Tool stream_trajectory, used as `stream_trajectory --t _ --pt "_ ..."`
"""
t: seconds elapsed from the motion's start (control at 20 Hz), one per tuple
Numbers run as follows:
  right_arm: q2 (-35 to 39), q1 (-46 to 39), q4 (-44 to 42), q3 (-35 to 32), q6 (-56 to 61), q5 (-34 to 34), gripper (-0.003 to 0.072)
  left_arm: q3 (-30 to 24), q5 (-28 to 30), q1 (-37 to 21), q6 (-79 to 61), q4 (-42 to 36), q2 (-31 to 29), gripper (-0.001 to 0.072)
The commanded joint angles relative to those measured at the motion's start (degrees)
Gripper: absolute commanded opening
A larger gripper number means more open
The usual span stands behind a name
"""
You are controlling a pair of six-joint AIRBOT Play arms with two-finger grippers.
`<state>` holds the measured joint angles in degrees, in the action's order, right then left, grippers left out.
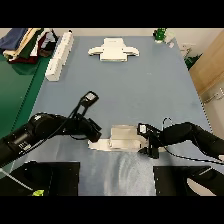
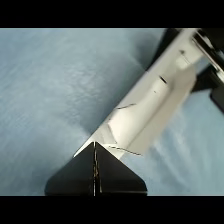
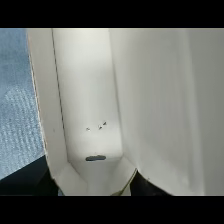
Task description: Fold the box.
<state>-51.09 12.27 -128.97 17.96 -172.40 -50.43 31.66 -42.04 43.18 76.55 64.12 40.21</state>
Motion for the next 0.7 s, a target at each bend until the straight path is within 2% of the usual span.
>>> stream_trajectory --t 0.0,0.1,0.15,0.3,0.4,0.65 --pt "0.04 -0.02 -0.02 0.04 0.02 0.0 0.049 -0.24 -9.03 -7.26 20.17 7.98 -1.64 0.0015" --pt "0.04 -0.02 -0.02 0.04 0.02 0.0 0.049 -1.66 -14.8 -15.52 20.22 6.21 -1.62 0.0015" --pt "0.04 -0.02 -0.02 0.04 0.02 0.0 0.049 -2.99 -16.06 -20.04 18.29 2.86 -1.49 0.0015" --pt "0.04 -0.02 -0.02 0.04 0.02 0.0 0.049 -8.33 -17.73 -30.16 1.49 -16.41 0.13 0.0015" --pt "0.04 -0.02 -0.02 0.04 0.02 0.0 0.049 -11.19 -17.92 -32.81 -3.48 -22.23 2.34 0.0015" --pt "0.04 -0.02 -0.02 0.04 0.02 0.0 0.049 -14.01 -16.11 -32.81 -7.76 -26.32 8.9 0.0015"
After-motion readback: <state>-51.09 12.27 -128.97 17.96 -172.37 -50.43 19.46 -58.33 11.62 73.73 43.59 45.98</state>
